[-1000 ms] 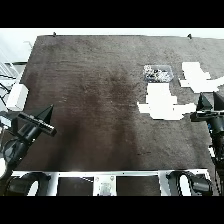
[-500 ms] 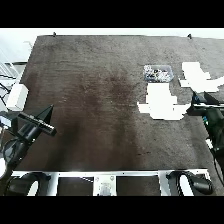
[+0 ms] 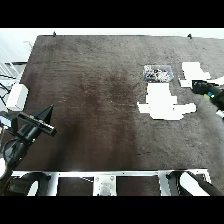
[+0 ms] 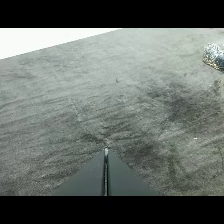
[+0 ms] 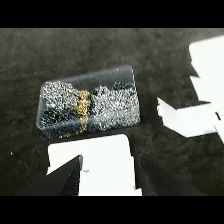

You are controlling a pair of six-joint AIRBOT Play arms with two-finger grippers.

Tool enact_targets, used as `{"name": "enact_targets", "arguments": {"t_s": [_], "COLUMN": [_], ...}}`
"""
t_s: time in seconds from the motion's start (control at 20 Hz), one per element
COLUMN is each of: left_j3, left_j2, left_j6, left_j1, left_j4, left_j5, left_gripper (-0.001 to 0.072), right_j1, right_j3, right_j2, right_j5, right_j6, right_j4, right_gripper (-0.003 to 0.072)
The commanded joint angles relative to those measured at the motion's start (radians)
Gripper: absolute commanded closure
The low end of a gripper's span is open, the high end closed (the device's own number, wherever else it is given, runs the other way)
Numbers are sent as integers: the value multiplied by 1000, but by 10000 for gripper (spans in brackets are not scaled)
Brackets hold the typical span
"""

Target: Fold the box and place the chain.

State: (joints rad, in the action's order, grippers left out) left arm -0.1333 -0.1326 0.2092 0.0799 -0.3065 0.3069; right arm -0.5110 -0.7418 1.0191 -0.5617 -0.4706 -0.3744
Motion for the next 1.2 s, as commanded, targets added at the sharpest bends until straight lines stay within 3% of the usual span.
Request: {"name": "enact_targets", "arguments": {"t_s": [0.0,0.15,0.4,0.5,0.8,1.15], "left_j3": [0,0,0,0,0,0], "left_j2": [0,0,0,0,0,0], "left_j6": [0,0,0,0,0,0], "left_j1": [0,0,0,0,0,0], "left_j4": [0,0,0,0,0,0], "left_j5": [0,0,0,0,0,0], "left_gripper": [690,691,691,691,691,691], "right_j1": [-187,-281,-301,-300,-286,-225], "right_j3": [-237,-409,-607,-665,-701,-700], "right_j2": [221,347,516,594,734,821], "right_j5": [-395,-590,-694,-753,-857,-899], "right_j6": [-237,-284,-315,-315,-289,-254], "right_j4": [-305,-426,-573,-573,-570,-566], "right_gripper": [254,253,250,199,180,181]}}
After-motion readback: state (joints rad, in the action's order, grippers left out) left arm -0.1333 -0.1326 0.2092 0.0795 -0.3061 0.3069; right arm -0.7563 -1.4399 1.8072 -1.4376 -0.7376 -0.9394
